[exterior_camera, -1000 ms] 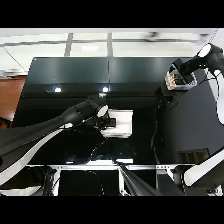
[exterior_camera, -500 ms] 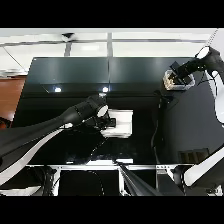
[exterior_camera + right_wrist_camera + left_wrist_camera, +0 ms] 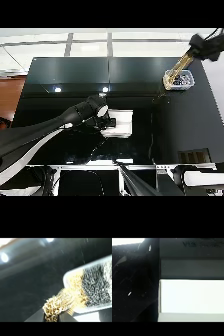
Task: Fold the box and place the chain.
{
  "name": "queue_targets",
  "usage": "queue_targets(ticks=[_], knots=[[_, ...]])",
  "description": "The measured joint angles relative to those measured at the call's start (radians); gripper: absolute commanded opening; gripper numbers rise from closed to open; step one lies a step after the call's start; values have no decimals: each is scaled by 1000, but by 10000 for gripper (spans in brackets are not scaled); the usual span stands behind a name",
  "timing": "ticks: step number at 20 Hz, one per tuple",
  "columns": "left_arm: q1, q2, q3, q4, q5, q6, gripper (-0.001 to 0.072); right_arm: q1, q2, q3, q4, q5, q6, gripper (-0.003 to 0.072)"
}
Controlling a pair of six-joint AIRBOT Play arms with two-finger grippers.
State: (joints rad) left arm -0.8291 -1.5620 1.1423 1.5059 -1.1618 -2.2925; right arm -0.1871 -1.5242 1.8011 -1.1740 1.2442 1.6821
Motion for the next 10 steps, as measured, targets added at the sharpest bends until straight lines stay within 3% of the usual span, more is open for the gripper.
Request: queue_targets(ticks=[10], knots=[[0, 0, 0, 0, 0, 0, 24, 0, 337, 0, 86, 26, -122, 17]])
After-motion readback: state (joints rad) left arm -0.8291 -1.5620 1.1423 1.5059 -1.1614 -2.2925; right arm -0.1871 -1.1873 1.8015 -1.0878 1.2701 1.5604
